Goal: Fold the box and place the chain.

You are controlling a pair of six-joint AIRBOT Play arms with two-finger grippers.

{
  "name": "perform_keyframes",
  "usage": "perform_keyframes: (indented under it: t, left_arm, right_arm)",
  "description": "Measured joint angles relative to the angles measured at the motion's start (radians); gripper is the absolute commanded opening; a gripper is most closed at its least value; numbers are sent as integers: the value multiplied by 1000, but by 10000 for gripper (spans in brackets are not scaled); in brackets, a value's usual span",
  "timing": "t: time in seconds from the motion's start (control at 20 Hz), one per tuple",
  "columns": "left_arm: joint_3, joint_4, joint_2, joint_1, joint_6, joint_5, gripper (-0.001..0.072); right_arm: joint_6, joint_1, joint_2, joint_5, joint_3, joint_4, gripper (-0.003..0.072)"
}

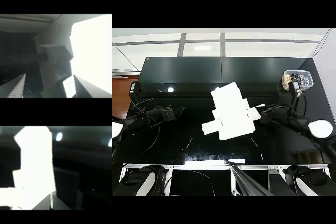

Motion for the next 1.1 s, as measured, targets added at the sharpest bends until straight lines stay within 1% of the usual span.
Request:
perform_keyframes:
  t: [0.1,0.2,0.3,0.4,0.5,0.55,0.65,0.8,1.0,1.1]
  left_arm:
    - [0,-3,-3,-10,1,-8,714]
    - [0,-5,-16,-45,2,-11,715]
    - [0,-4,-47,-111,3,10,715]
    - [2,-3,-100,-183,4,89,715]
    - [28,-21,-182,-235,5,142,715]
    - [51,-29,-235,-251,6,141,715]
    - [106,-40,-347,-263,16,105,714]
    - [188,-68,-501,-246,47,18,715]
    - [277,-220,-678,-208,233,-159,714]
    - [334,-268,-763,-206,302,-247,714]
  right_arm:
    - [-19,77,19,-112,-46,29,7]
    - [-29,122,29,-162,-73,45,8]
    - [-33,146,34,-170,-87,53,8]
    - [-27,158,37,-172,-96,59,8]
    - [-21,165,37,-169,-100,60,8]
    - [-16,167,38,-168,-100,62,8]
    - [-13,169,39,-166,-102,63,8]
    - [-10,171,39,-164,-103,64,8]
    - [-7,172,39,-154,-103,64,8]
    - [-7,171,39,-151,-104,64,9]
